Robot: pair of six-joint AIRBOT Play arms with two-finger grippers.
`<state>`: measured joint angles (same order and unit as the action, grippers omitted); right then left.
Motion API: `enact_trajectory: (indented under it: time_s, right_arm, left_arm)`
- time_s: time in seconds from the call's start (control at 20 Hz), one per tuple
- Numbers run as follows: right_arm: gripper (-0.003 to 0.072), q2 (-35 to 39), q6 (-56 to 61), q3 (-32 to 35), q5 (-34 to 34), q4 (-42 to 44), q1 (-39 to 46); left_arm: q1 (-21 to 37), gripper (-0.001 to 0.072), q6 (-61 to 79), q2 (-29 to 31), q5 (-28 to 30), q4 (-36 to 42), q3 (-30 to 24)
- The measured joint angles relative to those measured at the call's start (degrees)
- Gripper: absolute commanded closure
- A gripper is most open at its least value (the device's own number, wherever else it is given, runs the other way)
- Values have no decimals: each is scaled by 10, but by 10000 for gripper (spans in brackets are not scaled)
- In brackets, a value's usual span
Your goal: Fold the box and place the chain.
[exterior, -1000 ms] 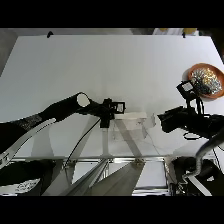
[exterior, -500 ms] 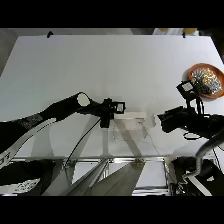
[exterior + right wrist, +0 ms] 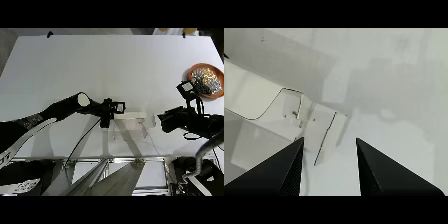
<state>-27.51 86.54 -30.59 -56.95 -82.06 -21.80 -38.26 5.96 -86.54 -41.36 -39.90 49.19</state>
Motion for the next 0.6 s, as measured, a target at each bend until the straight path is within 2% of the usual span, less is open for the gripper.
enact_trajectory:
  time_s: [0.35,0.4,0.5,0.55,0.6]
  right_arm:
    - [332,0,0,0,0,0,0]
    - [379,0,0,0,0,0,0]
    - [530,0,0,0,0,0,0]
    - [537,0,0,0,-1,0,0]
    - [617,0,0,0,-2,0,0]
  left_arm:
    - [0,696,0,0,0,0,0]
    - [0,696,0,0,0,0,0]
    - [0,696,0,0,0,0,0]
    - [0,696,0,0,0,0,0]
    - [0,696,0,0,0,0,0]
